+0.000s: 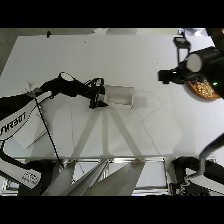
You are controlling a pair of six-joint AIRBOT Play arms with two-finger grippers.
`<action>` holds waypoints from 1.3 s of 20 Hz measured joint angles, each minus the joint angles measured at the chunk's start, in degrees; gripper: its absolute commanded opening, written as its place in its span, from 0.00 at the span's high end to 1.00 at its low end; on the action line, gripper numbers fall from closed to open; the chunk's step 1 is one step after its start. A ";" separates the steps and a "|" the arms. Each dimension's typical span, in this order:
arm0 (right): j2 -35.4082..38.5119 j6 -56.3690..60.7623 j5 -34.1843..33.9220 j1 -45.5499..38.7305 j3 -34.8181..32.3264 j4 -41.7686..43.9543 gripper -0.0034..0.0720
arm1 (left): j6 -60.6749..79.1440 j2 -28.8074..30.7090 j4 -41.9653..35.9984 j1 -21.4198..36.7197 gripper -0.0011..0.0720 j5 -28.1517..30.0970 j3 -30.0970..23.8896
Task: Fold the box and place the chain.
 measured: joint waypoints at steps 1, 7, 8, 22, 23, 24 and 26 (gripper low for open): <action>0.07 -2.45 -0.72 -3.93 0.00 -0.17 0.45 | 0.00 0.00 0.00 0.00 0.61 0.00 0.00; -5.33 -13.92 -8.26 -25.51 0.00 0.90 0.42 | 0.00 0.00 0.00 0.00 0.61 0.00 0.00; -7.19 -14.99 -9.57 -28.50 0.00 1.75 0.42 | 0.00 0.00 -0.02 0.00 0.61 0.00 0.00; -23.65 -19.56 -22.47 -39.12 0.90 8.22 0.93 | 0.00 0.00 -0.02 0.00 0.61 0.00 0.00; -23.76 -19.78 -22.12 -39.19 1.01 8.46 0.93 | 0.00 0.00 -0.02 -0.02 0.61 0.00 0.00; -23.67 -20.31 -21.77 -39.21 1.11 8.70 0.93 | 0.00 0.00 -0.02 -0.02 0.61 0.00 0.00; -22.56 -21.22 -19.78 -39.23 1.16 9.51 0.93 | 0.00 0.00 -0.02 0.00 0.61 0.00 0.00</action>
